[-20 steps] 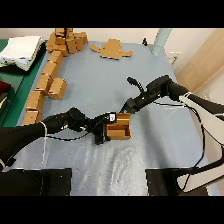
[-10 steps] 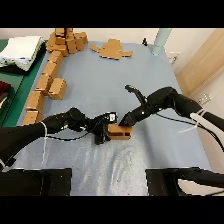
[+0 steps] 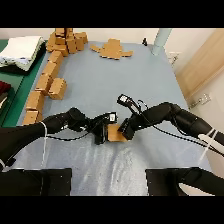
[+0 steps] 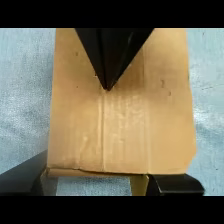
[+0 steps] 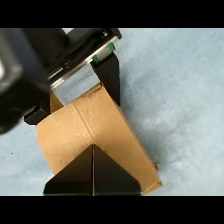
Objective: Fold the box.
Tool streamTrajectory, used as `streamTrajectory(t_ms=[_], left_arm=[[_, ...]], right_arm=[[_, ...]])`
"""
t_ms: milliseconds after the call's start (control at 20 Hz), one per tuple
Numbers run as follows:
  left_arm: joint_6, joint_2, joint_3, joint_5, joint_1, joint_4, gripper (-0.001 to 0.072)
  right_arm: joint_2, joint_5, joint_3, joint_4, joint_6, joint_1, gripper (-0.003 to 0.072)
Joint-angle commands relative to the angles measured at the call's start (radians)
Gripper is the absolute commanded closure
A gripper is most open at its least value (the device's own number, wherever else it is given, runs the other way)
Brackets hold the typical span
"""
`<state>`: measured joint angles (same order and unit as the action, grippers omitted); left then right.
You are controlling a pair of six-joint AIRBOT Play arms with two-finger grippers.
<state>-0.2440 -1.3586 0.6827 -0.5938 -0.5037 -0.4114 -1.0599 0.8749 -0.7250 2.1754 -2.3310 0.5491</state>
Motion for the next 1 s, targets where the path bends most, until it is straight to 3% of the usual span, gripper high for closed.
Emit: streamTrajectory(t_ms=[0,400,450,550,600,950], left_arm=[[0.0,0.0,0.0,0.0,0.0,0.0,0.0189],[0.0,0.0,0.0,0.0,0.0,0.0,0.0188],[0.0,0.0,0.0,0.0,0.0,0.0,0.0189],[0.0,0.0,0.0,0.0,0.0,0.0,0.0189],[0.0,0.0,0.0,0.0,0.0,0.0,0.0188],[0.0,0.0,0.0,0.0,0.0,0.0,0.0189]], right_arm=[[0.048,-0.077,0.008,-0.113,0.003,0.058,0.0685],[0.14,-0.265,0.158,-0.186,-0.206,0.185,0.0684],[0.14,-0.262,0.163,-0.19,-0.21,0.191,0.0634],[0.138,-0.259,0.163,-0.191,-0.211,0.201,0.0275],[0.138,-0.258,0.162,-0.191,-0.225,0.201,0.0226],[0.137,-0.301,0.163,-0.311,-0.278,0.201,0.0158]])
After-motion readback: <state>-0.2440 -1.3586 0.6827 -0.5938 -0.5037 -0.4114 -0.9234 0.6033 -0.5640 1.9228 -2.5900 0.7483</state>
